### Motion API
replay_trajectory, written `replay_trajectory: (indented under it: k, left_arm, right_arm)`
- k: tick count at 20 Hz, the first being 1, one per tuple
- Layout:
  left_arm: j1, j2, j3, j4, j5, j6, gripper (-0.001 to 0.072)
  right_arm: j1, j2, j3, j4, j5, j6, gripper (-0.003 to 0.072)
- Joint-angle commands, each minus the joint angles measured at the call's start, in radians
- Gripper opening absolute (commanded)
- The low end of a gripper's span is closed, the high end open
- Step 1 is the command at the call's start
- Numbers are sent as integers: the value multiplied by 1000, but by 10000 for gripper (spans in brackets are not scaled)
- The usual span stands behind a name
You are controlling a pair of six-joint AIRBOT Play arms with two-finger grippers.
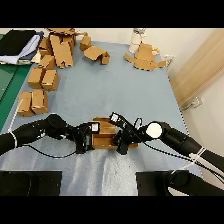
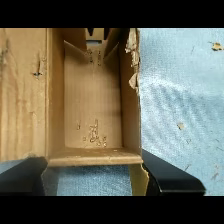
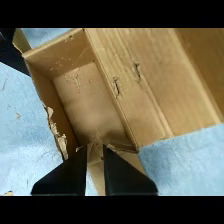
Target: Fold the box.
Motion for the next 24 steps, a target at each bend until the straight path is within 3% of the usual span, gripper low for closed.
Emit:
replay_trajectory:
  k: [1,2,3,4,13,17,23,24]
  left_arm:
    - [0,0,0,0,0,0,445]
    - [0,0,0,0,0,0,445]
    - [0,0,0,0,0,0,445]
    - [0,0,0,0,0,0,446]
    - [0,0,0,0,0,0,446]
    - [0,0,0,0,0,0,446]
    - [1,0,0,-2,0,-3,446]
    - [0,0,0,-2,2,-3,446]
  right_arm:
    - [0,-6,-1,37,-3,-14,174]
    - [0,-17,-1,50,-3,-14,218]
    - [0,-33,-1,63,-2,-14,344]
    - [0,-50,-1,69,-2,-14,382]
    - [0,-78,0,53,5,-14,382]
    - [-3,-63,1,-41,8,74,382]
    - [-103,115,1,-254,175,331,373]
    - [-132,158,1,-280,206,377,325]
